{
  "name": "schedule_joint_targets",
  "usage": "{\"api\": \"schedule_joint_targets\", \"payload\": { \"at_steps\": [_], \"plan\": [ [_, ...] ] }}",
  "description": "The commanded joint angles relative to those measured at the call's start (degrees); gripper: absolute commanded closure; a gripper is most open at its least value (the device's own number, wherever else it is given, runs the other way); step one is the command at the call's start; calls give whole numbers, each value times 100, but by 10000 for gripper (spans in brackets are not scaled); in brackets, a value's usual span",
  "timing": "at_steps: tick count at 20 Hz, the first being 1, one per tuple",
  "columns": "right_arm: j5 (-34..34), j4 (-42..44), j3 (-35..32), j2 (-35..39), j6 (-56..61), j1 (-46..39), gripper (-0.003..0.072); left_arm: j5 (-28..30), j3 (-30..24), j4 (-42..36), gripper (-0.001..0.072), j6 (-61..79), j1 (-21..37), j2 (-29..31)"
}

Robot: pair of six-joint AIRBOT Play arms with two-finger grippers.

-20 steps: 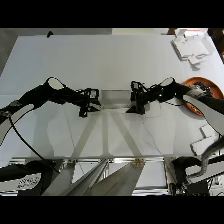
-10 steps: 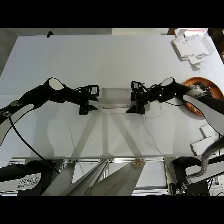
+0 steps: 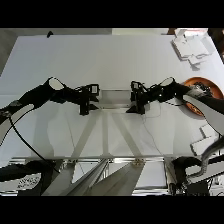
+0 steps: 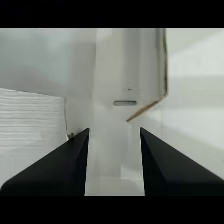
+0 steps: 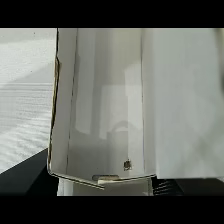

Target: Fold the box and place the chain.

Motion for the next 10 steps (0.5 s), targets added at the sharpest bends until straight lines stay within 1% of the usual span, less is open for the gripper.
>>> {"api": "schedule_joint_targets", "payload": {
  "at_steps": [1, 3, 5, 6, 7, 8, 10],
  "plan": [
    [-2, 7, 7, -4, 11, 0, 242, -284, 0, 614, 374, -243, 7, 0],
    [-2, 7, 7, -4, 11, 0, 242, -74, 0, 785, 372, -420, 13, 0],
    [-2, 7, 7, -4, 11, 0, 242, 184, 0, 625, 352, -457, 11, -2],
    [-2, 7, 7, -4, 11, 0, 242, 284, 0, 498, 307, -448, 4, -2],
    [-2, 7, 7, -4, 11, 0, 242, 361, 0, 352, 227, -448, -4, -2],
    [-2, 7, 7, -4, 11, 0, 242, 376, 0, 188, 210, -433, -7, -2],
    [-2, 7, 7, -4, 11, 0, 242, 354, 0, 9, 211, -433, -7, -2]
  ]
}}
